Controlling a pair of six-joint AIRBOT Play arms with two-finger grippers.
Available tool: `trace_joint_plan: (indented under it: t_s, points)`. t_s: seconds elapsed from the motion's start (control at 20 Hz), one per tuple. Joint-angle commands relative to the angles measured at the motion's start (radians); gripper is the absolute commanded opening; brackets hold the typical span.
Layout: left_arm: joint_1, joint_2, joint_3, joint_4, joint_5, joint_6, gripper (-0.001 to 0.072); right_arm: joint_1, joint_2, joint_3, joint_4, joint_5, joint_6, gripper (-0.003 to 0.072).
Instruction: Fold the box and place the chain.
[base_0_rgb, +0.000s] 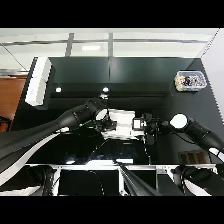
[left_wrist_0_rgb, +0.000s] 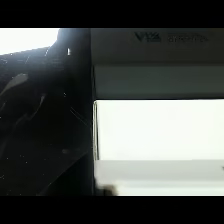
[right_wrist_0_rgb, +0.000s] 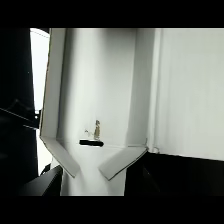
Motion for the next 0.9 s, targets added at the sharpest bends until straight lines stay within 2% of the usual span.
trace_joint_plan:
  t_s: [0.0,0.15,0.2,0.25,0.35,0.4,0.45,0.85]
  points:
    - [0.001,0.0,0.0,0.003,0.001,-0.001,0.0023,0.001,0.001,0.0,0.005,0.036,-0.001,0.0552]
    - [0.001,0.0,0.0,0.002,0.001,-0.001,0.0023,0.001,0.0,0.0,0.076,0.037,-0.002,0.0535]
    - [0.001,0.0,0.0,0.002,0.001,-0.001,0.0023,0.001,-0.004,0.0,0.093,0.037,-0.002,0.0372]
    - [0.001,0.0,0.0,0.002,0.001,-0.001,0.0023,0.001,-0.009,0.0,0.102,0.037,-0.002,0.0313]
    - [0.001,0.0,0.0,0.002,0.001,-0.001,0.0023,0.001,-0.021,0.0,0.11,0.037,0.014,0.0303]
    - [0.001,0.0,0.0,0.002,0.001,-0.001,0.0023,0.001,-0.021,0.0,0.115,0.038,0.027,0.0224]
    - [0.001,0.0,0.0,0.0,0.001,-0.002,0.0023,0.001,-0.022,0.0,0.125,0.038,0.037,0.0188]
    - [0.001,0.0,0.0,-0.001,0.0,-0.001,0.0024,0.025,-0.057,0.0,0.29,-0.005,0.04,0.0191]
